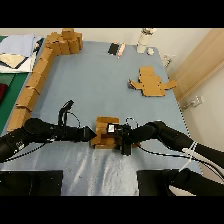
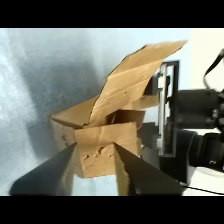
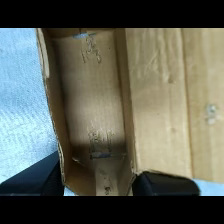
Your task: Fold the box.
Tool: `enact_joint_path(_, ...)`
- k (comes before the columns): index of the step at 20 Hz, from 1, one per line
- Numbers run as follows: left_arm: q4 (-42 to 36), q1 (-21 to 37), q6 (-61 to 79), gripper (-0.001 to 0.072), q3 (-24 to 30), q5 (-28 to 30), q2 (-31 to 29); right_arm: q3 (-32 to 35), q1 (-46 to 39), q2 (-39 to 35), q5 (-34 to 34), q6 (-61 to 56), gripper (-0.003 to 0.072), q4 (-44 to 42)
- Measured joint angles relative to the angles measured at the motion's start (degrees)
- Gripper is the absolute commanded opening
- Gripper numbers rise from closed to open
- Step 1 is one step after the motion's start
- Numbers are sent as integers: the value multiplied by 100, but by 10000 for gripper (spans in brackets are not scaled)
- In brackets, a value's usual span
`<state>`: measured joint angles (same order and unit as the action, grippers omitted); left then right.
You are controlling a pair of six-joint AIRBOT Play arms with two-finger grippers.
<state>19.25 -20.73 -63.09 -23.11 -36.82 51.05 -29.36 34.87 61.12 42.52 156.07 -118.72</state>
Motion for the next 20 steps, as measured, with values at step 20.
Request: enact_joint_path(20, 5348, -2361, -5434, 428, -2293, -643, 1784, 0, 0, 0, 2, 0, 440, 0)
